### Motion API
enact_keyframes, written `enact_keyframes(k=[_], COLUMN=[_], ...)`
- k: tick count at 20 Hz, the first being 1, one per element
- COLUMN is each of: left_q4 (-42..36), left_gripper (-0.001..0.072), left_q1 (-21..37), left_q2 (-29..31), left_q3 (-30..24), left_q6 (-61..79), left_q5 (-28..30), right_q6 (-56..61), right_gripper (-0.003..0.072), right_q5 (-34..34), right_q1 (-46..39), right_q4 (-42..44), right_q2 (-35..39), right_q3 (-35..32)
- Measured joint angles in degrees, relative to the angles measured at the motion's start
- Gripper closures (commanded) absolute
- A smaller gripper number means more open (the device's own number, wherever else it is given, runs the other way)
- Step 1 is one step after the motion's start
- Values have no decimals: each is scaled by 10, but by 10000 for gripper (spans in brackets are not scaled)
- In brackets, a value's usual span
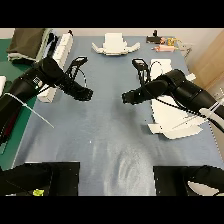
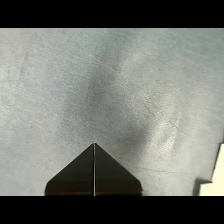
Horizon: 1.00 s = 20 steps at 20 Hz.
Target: Fold the box.
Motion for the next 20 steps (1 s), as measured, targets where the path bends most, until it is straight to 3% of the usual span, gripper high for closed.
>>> enact_keyframes(k=[20], left_q4=[0], left_gripper=[696], left_q1=[0], left_q2=[0], left_q3=[0], left_q6=[0], left_q5=[0], right_q6=[3], right_gripper=[683], right_q5=[4], right_q1=[0], right_q4=[9], right_q2=[-1], right_q3=[0])
